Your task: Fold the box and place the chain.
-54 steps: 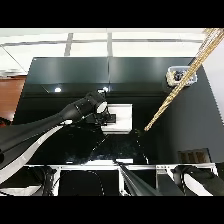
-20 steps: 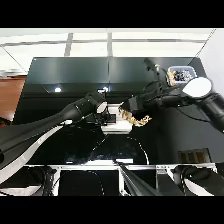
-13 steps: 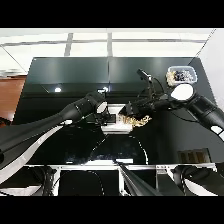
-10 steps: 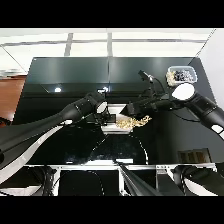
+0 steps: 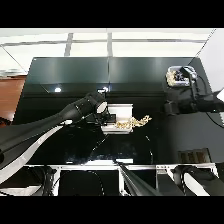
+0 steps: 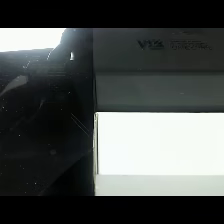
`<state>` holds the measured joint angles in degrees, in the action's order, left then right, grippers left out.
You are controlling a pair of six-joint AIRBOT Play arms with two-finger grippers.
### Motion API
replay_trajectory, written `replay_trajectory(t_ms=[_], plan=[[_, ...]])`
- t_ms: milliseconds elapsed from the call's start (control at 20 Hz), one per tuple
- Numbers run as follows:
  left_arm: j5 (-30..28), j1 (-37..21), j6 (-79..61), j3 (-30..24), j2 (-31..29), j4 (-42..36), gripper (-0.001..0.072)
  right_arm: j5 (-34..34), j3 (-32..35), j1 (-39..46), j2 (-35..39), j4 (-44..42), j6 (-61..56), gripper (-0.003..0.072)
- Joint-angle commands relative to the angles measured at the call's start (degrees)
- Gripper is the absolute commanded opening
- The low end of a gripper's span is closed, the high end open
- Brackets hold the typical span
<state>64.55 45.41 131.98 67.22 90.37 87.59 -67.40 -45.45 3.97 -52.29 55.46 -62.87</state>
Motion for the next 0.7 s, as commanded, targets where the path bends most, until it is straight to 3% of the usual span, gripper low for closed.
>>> replay_trajectory(t_ms=[0,50,250,400,650], plan=[[0.00,-0.04,0.00,0.04,0.04,0.00,0.0030,10.45,6.86,5.20,2.08,3.91,8.55,0.0457],[0.00,-0.04,0.02,0.04,0.04,0.00,0.0030,15.08,9.46,5.16,1.77,3.15,11.10,0.0678],[0.00,-0.04,0.00,0.04,0.04,0.00,0.0030,21.00,14.71,1.62,-0.31,3.02,22.38,0.0685],[0.00,-0.04,0.00,0.04,0.04,0.00,0.0030,21.70,15.37,-3.76,-1.29,1.09,40.24,0.0685],[0.02,-0.04,0.00,0.04,0.04,0.00,0.0030,23.06,15.41,-10.10,-7.52,-14.27,64.57,0.0684]])
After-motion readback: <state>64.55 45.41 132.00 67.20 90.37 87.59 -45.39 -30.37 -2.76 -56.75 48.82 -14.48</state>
